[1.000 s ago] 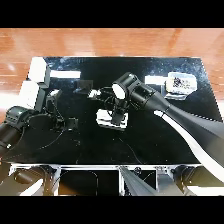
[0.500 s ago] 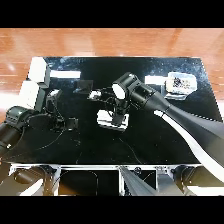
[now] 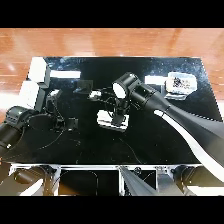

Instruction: Fold the box and place the chain.

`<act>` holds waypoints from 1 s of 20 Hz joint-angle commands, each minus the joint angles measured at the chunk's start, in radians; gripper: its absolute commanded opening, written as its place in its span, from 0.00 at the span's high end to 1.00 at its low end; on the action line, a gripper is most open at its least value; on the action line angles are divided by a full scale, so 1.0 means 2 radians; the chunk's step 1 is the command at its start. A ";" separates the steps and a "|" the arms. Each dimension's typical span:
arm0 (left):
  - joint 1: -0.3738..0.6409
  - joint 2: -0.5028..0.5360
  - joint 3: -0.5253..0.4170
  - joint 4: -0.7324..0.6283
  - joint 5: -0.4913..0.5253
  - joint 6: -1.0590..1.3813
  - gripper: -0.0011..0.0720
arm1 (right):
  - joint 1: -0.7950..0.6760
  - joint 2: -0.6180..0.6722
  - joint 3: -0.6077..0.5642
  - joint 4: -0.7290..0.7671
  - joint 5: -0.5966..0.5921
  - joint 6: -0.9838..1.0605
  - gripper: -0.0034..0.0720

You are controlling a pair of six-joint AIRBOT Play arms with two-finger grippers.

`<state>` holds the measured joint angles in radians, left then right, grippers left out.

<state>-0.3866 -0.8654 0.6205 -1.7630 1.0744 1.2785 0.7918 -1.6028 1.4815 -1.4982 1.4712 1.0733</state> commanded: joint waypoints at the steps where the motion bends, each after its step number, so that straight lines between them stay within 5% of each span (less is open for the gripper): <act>1: 0.000 0.000 0.000 0.000 0.001 0.000 0.35 | 0.000 0.000 0.000 0.002 -0.001 0.000 0.68; 3: 0.000 0.000 0.000 0.000 0.001 0.000 0.35 | 0.000 0.000 0.000 0.002 0.000 0.000 0.67; 4: 0.000 0.000 0.000 0.000 0.001 0.000 0.35 | 0.000 0.000 0.000 0.002 0.000 0.000 0.56; 20: 0.000 0.000 0.000 0.000 -0.001 0.000 0.35 | 0.001 -0.007 -0.006 0.021 0.000 0.000 0.56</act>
